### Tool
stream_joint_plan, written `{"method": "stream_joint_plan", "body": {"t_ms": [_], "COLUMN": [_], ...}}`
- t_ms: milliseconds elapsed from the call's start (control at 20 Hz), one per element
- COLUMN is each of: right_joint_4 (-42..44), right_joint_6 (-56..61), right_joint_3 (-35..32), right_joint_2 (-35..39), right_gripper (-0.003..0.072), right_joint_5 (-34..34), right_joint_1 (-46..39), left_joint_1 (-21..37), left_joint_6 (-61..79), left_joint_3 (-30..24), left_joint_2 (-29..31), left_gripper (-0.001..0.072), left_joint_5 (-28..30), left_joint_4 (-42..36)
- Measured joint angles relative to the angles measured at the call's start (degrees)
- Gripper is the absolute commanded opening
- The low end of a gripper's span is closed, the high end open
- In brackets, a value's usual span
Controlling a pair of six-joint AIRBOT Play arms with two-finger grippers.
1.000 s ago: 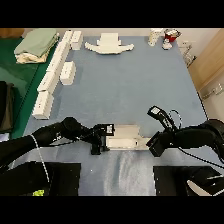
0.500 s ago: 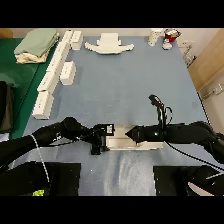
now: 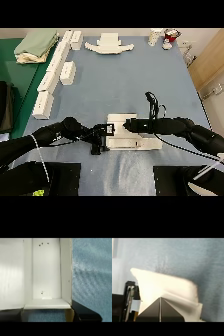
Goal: Fold the box.
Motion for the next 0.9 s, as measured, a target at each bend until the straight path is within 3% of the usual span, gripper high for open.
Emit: {"method": "stream_joint_plan", "body": {"t_ms": [250,900], "right_joint_4": [0.00,-1.07], "right_joint_6": [0.35,0.46], "right_joint_3": [0.04,0.09], "right_joint_2": [-4.83,-5.86], "right_gripper": [0.0004,0.0004], "right_joint_5": [-0.17,-2.32], "right_joint_1": [-0.02,-0.04], "left_joint_1": [0.00,0.00], "left_joint_6": [0.00,0.00], "left_joint_3": [-0.02,-0.02], "left_joint_2": [0.00,0.00], "left_gripper": [0.0457,0.0457], "left_joint_5": [0.00,0.00], "left_joint_4": [0.00,0.00]}}
